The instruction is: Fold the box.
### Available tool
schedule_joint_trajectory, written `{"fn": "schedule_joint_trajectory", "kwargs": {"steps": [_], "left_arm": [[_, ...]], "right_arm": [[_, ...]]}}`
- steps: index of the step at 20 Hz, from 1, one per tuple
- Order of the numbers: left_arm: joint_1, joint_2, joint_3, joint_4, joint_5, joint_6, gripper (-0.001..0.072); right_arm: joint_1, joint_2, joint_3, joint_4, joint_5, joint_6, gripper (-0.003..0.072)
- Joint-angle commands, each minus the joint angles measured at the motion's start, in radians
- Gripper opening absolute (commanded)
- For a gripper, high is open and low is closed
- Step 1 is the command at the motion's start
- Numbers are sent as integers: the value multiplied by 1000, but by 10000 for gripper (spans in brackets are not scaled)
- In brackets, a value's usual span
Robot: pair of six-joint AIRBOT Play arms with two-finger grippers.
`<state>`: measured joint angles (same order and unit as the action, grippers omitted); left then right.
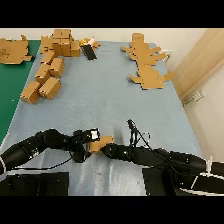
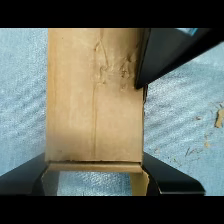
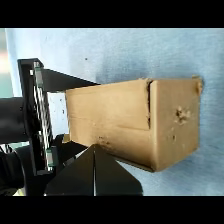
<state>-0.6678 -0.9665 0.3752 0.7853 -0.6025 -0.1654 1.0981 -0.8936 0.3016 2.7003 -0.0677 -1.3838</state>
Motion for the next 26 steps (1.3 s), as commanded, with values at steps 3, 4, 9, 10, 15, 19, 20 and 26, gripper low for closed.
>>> {"fn": "schedule_joint_trajectory", "kwargs": {"steps": [3, 4, 9, 10, 15, 19, 20, 26], "left_arm": [[0, 0, 0, 0, 0, 0, 425], [0, 0, 0, 0, 0, 0, 425], [0, 0, 0, 0, 0, 0, 425], [0, 0, 0, 0, 0, 0, 425], [0, 0, 0, 0, 0, 0, 425], [0, 0, 0, 0, 1, 0, 425], [0, 0, 0, 0, 0, 0, 425], [0, 0, 0, -7, 46, 0, 424]], "right_arm": [[1, -14, -1, 0, 0, 7, 0], [1, -14, 0, 0, 0, 7, 1], [1, 97, 6, -78, -8, 5, 2], [0, 138, 6, -113, -15, 5, 2], [-85, 220, 2, -177, -28, 5, 2], [-146, 216, 3, -179, -26, 7, 2], [-147, 216, 3, -179, -26, 7, 2], [-146, 216, 3, -164, -27, 23, 2]]}}
